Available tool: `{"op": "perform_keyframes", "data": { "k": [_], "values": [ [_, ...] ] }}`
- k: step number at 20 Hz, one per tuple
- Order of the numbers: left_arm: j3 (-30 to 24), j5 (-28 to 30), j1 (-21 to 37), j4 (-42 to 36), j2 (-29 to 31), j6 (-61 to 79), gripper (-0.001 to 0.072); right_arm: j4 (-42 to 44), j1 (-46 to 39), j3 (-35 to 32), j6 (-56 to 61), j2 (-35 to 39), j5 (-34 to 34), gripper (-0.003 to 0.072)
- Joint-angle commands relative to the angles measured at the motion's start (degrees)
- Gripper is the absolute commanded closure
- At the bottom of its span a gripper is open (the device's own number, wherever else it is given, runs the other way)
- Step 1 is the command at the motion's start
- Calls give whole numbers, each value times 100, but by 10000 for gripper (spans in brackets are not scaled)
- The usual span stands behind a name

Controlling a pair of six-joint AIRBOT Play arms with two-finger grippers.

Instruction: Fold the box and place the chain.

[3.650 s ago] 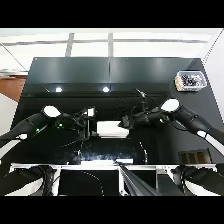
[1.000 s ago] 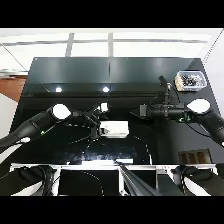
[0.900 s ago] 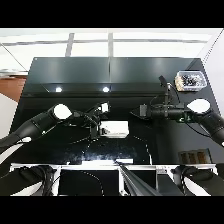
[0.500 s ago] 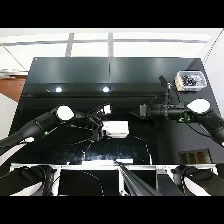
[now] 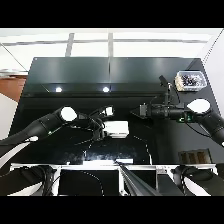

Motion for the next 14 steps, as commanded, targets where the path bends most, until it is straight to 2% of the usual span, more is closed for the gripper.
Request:
{"op": "perform_keyframes", "data": {
  "k": [1,3,4,5,6,9,12,14],
  "values": [
    [0,535,-192,162,-234,103,-6,0,-2,4,2,4,-59,657],
    [0,695,-254,227,-302,98,8,2,-2,4,2,4,-61,657],
    [2,684,-234,232,-282,98,102,2,-2,4,2,4,-59,656],
    [2,684,-173,271,-223,101,286,2,-2,4,2,4,-59,657],
    [13,693,-52,352,-136,98,377,2,-2,4,4,4,-59,657],
    [129,693,837,356,223,90,377,7,-2,4,17,4,-66,657],
    [393,754,2312,361,382,90,376,13,-2,4,20,4,-68,657],
    [820,1270,3359,356,256,44,376,7,-2,4,13,4,-70,657]
  ]
}}
